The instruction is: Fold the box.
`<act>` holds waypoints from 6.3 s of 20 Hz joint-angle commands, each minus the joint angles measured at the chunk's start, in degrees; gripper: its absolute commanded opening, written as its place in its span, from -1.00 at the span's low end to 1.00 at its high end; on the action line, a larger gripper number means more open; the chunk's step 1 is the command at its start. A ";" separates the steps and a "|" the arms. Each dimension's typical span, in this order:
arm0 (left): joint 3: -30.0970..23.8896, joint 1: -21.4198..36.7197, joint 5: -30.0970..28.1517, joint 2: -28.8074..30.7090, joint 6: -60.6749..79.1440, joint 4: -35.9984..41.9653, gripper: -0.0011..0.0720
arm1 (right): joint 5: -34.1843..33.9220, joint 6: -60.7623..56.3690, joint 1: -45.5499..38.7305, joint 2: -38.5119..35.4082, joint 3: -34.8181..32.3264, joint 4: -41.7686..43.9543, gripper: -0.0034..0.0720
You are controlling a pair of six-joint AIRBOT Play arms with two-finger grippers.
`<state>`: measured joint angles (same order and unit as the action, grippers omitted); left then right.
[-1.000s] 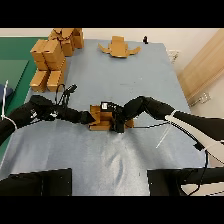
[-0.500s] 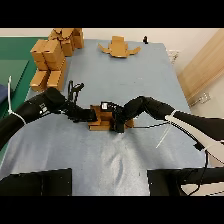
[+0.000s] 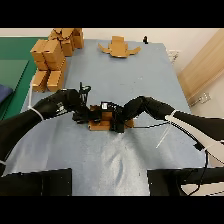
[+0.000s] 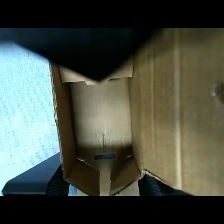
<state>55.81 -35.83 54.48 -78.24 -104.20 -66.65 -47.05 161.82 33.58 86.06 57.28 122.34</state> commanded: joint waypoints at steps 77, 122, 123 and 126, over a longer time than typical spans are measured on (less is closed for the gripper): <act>-9.29 21.14 9.38 -1.14 124.56 29.42 0.92 | -0.39 -0.94 0.09 0.00 -0.02 0.04 -0.89; -9.31 13.44 -0.48 -3.87 125.07 28.89 -0.58 | -2.54 -9.01 -0.50 -0.83 -0.02 -6.21 0.99; -9.31 13.44 -0.50 -3.87 124.28 28.89 -0.58 | -2.51 -8.90 -0.50 -0.87 -0.02 -6.23 1.00; -9.31 13.44 -0.48 -3.87 122.55 28.83 -0.58 | -2.47 -8.85 -0.50 -0.90 -0.02 -6.23 1.00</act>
<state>46.52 -22.37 54.00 -82.11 19.77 -37.60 -49.25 153.45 33.10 85.25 57.25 116.92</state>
